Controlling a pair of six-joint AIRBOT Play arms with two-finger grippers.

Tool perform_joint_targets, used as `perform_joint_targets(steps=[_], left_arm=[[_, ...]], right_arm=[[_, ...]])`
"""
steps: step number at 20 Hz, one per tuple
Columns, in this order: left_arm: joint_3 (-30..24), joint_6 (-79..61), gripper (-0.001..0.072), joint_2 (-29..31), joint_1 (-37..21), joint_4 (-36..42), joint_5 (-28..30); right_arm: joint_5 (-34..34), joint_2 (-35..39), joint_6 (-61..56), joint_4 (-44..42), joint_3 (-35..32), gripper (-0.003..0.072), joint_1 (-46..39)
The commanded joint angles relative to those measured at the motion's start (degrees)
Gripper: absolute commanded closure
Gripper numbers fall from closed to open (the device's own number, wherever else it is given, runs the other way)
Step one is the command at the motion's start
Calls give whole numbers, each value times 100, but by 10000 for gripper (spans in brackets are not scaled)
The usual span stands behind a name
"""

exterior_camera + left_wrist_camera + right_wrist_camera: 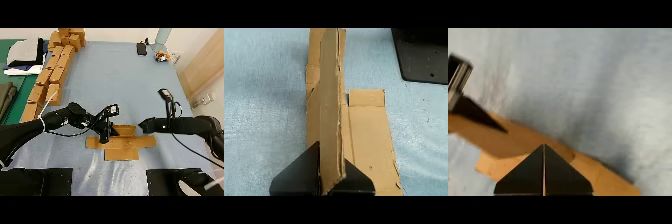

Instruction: Fold the box.

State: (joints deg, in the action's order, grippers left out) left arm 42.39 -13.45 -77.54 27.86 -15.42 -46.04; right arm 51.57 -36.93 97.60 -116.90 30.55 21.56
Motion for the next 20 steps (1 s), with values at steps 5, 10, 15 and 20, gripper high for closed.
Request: perform_joint_targets(steps=[5, 10, 15, 20], left_arm=[[4, 0, 697, -2, 0, 2, -2], [4, 0, 697, -2, 0, 2, -2], [4, 0, 697, -2, 0, 2, -4], [4, 0, 697, -2, 0, 2, -4]], right_arm=[[549, 341, -2083, 2643, -31, 682, 3530], [1038, -411, -2098, 4207, -223, 678, 5615], [892, -831, -1882, 4708, -411, 258, 5873], [566, -1169, -1757, 4774, -457, 262, 5873]])
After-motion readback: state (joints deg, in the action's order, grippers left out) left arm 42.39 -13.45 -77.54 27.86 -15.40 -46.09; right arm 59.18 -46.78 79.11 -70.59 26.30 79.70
